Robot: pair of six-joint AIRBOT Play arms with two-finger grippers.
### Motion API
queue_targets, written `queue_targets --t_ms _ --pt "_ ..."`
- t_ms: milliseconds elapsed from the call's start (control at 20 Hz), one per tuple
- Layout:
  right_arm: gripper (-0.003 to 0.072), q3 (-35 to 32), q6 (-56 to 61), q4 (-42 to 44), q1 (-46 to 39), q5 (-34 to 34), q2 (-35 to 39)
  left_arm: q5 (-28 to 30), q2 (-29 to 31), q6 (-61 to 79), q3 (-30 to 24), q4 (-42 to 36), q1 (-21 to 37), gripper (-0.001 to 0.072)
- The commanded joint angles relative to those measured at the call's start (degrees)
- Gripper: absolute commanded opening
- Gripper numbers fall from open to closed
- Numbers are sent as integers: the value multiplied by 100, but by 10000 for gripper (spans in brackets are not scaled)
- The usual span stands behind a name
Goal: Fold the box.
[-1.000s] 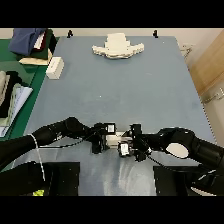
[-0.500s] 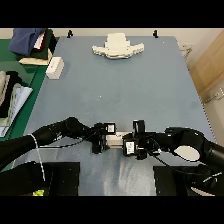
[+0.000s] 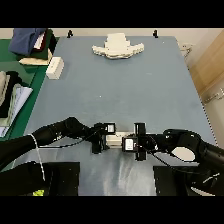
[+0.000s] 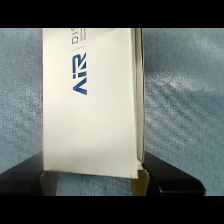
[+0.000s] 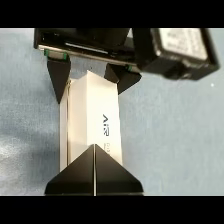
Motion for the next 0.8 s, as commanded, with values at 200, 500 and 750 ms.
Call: queue_targets --t_ms 200,500,750 --pt "5 -280 170 310 9 -109 -4 -2 -2 -2 0 0 4 412" --pt "5 -588 173 411 20 -138 -7 -2 -2 0 0 0 4 412" --pt "5 -658 170 398 17 -186 -9 -2 -2 0 0 0 4 412"
